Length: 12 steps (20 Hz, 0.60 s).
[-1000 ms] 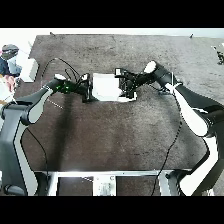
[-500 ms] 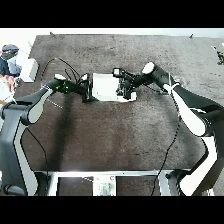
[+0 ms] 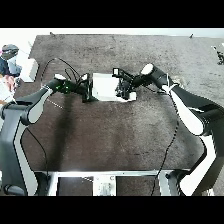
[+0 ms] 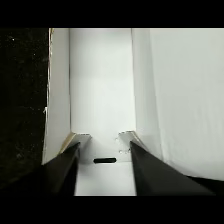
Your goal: Fold the box and place the chain.
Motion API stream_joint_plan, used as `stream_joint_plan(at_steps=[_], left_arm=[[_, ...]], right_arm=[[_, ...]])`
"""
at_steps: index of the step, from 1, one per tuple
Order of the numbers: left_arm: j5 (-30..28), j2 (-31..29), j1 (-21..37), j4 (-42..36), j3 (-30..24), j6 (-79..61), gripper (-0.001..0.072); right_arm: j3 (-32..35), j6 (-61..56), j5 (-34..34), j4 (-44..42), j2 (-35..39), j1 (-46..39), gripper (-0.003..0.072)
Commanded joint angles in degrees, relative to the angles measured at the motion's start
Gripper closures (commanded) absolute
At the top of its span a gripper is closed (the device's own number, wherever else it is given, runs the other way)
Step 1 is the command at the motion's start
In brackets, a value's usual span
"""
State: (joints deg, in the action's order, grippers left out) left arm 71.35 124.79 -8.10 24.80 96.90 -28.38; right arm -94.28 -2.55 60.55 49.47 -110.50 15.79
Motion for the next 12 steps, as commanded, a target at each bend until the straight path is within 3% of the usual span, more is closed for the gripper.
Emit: stream_joint_plan(at_steps=[1,5,6,7,9,10,12], left_arm=[[0.00,0.02,-0.02,0.02,0.00,0.00,0.0481],[0.00,0.02,-0.02,0.00,0.00,0.00,0.0481],[0.00,0.04,-0.02,0.00,-0.02,0.00,0.0481],[0.00,0.02,-0.02,0.00,0.00,0.00,0.0481],[0.00,0.04,-0.02,0.02,-0.02,0.00,0.0481],[0.00,0.02,-0.02,0.02,0.00,0.00,0.0481],[0.00,0.02,-0.02,0.00,0.00,0.00,0.0481]], right_arm=[[0.02,-0.02,0.07,0.04,-0.07,0.04,-0.0015],[0.02,-0.02,0.04,0.02,-0.07,0.04,-0.0012],[0.02,-0.09,0.17,0.02,-0.04,0.04,0.0055],[0.00,-0.26,0.94,0.39,0.04,0.00,0.0273],[0.00,-4.02,3.08,3.30,1.09,-0.11,0.0582],[-0.07,-8.57,3.76,6.25,2.12,-0.11,0.0654],[-0.13,-19.52,4.13,12.57,4.44,-0.20,0.0655]])
